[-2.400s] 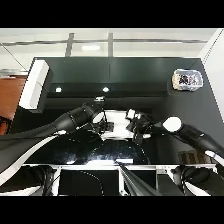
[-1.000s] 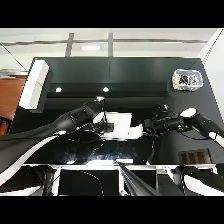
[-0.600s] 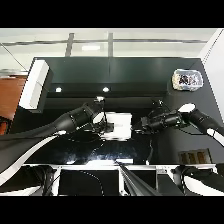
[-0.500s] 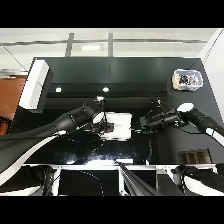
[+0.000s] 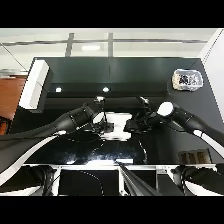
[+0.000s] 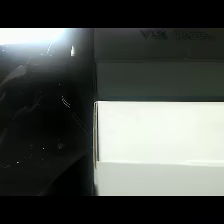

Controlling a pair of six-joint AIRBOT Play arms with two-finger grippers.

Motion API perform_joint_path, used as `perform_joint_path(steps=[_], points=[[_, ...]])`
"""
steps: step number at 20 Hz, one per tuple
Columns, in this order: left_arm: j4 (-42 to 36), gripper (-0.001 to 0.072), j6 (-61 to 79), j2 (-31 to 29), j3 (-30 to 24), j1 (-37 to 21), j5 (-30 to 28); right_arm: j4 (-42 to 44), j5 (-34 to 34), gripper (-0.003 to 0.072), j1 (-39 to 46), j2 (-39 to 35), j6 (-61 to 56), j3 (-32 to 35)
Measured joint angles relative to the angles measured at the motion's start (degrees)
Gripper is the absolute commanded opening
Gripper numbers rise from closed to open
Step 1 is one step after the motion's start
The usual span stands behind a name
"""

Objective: Fold the box and place the chain.

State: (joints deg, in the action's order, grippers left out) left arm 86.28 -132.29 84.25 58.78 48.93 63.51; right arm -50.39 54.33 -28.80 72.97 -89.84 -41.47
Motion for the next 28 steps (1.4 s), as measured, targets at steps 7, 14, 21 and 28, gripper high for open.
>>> perform_joint_path(steps=[7, 14, 21, 28], points=[[0.0, 0.0033, 0.1, 0.0, 0.0, 0.0, 0.0, -22.0, 0.7, 0.0419, -9.7, 0.3, -25.5, -6.4], [0.0, 0.0033, 0.1, 0.0, 0.0, 0.0, 0.0, -29.4, 3.1, 0.0417, -14.3, 1.0, -38.7, -8.2], [0.0, 0.0033, 0.0, 0.0, 0.0, 0.0, 0.0, -31.8, 5.4, 0.0258, -16.1, 3.0, -43.1, -9.7], [0.0, 0.0033, 0.0, 0.0, 0.0, 0.0, 0.0, -33.5, 6.8, 0.024, -16.2, 4.7, -46.4, -11.1]])
